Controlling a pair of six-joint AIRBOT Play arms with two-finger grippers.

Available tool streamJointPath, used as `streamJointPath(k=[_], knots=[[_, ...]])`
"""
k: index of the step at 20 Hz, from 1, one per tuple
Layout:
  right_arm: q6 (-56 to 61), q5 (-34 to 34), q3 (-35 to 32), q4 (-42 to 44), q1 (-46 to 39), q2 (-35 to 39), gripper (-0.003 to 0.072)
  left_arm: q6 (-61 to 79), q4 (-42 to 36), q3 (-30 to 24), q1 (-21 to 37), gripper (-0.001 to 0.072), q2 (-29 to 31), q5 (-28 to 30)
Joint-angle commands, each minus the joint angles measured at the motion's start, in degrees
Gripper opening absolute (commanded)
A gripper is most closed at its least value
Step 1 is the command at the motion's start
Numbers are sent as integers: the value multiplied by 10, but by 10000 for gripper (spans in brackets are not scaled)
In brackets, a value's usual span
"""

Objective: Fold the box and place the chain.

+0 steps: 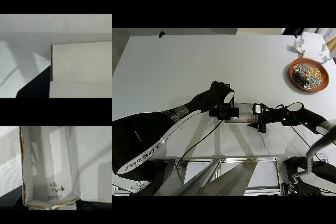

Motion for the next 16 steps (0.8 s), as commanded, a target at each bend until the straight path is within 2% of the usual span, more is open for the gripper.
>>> streamJointPath(k=[1, 5, 6, 10, 11, 14, 15, 16], knots=[[0, 0, 0, 1, 0, 0, 412, 0, -2, 2, -4, 91, -2, 1], [0, -1, 0, 1, 0, 0, 412, 0, -3, 2, -6, 81, -2, 0], [0, -1, 0, 0, 0, 0, 412, 0, -1, 2, -7, 4, -2, 0], [0, 0, 0, 1, 0, 0, 412, 0, -1, 2, -8, 4, -1, -9], [0, -1, 0, 1, 0, 0, 412, 0, -1, 2, -7, 39, 1, -18], [0, -1, 0, 0, 0, 0, 412, 18, -1, 2, 0, 351, 10, -48], [0, 0, 0, 1, 0, 0, 412, 29, -1, 2, 2, 421, 17, -50], [0, 0, 0, 1, 0, 0, 412, 37, -1, 2, 3, 420, 26, -49]])
